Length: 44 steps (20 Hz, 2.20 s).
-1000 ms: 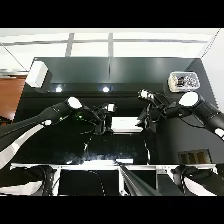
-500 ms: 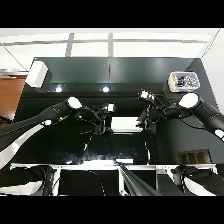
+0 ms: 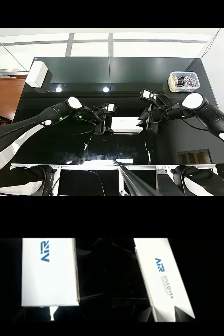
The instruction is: Fold the box and place the chain.
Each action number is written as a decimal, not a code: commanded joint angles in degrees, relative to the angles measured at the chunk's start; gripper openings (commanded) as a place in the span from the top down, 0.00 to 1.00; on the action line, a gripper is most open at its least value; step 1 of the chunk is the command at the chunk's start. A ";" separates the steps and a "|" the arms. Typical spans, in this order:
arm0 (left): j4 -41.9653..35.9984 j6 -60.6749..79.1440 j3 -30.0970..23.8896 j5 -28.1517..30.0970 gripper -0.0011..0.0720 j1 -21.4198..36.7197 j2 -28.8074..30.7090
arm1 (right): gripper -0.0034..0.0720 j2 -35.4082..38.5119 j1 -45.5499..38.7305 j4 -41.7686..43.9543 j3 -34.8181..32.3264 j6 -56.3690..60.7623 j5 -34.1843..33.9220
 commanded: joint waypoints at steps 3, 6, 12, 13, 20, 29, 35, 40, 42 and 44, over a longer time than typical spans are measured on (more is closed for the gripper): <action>0.00 0.07 0.00 0.07 0.33 0.00 -0.02 | 0.54 4.59 -1.14 0.61 0.85 16.15 3.78; 0.00 0.07 0.02 0.07 0.33 0.00 -0.02 | 0.94 5.03 -3.02 1.62 -0.50 37.24 10.62; 0.00 0.07 0.02 0.09 0.33 0.00 -0.02 | 0.94 4.92 -2.84 25.42 -11.67 45.77 -2.91; 0.00 0.07 0.02 0.09 0.33 0.00 -0.02 | 0.94 4.90 -2.84 26.51 -12.39 46.53 -5.70; 0.00 0.07 0.02 0.09 0.33 0.00 -0.02 | 0.94 4.79 -2.84 18.80 -12.55 53.72 -9.14; -0.04 0.07 0.02 0.09 0.33 0.00 -0.02 | 0.94 3.89 -2.84 14.91 -15.21 54.34 -8.13; -0.04 0.07 0.02 0.09 0.33 0.00 -0.02 | 0.94 2.51 -2.84 14.67 -15.21 53.68 -9.57; -0.04 0.07 0.02 0.07 0.33 0.00 -0.02 | 0.94 2.51 -2.84 14.60 -15.21 53.68 -11.02; -0.04 0.07 0.02 0.07 0.33 0.00 -0.02 | 0.94 2.51 -2.84 14.62 -15.21 53.68 -11.28; -0.04 0.07 0.02 -0.02 0.33 0.00 -0.02 | 0.94 2.51 -2.86 15.23 -15.10 53.62 -11.26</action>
